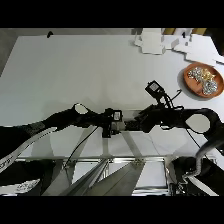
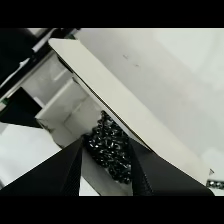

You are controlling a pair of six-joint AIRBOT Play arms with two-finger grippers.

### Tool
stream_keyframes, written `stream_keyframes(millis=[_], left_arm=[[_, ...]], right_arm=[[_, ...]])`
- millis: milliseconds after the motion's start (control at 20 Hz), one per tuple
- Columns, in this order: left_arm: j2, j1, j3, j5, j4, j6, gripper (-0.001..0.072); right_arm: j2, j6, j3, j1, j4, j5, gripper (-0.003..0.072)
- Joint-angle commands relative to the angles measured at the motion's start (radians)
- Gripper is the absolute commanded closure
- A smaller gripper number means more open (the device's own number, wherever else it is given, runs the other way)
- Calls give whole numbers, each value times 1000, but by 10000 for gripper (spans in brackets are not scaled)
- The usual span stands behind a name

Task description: Fold the box and place the chain.

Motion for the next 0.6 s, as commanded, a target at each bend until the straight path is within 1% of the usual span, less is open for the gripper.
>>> stream_keyframes(millis=[0, 100, 200, 300, 350, 400, 550], left_arm=[[1, 0, 0, 0, 0, 0, 438], [1, 0, 0, 0, 0, 0, 438], [1, 0, 0, 0, 0, 0, 438], [1, 0, 0, 0, 0, 0, 438], [1, 0, 0, 0, 0, 0, 438], [1, 0, 0, 0, 0, 0, 438], [1, 0, 0, 0, 0, 0, 438]], right_arm=[[-5, 23, 39, -1, -30, 10, 365], [-5, 23, 91, -39, -38, 13, 374], [-5, 23, 126, -121, -38, 7, 496], [-12, 24, 127, -222, -58, -8, 541], [-26, 31, 127, -270, -84, -9, 631], [-46, 62, 126, -311, -112, -12, 664], [-143, 156, 118, -392, -213, -11, 664]])
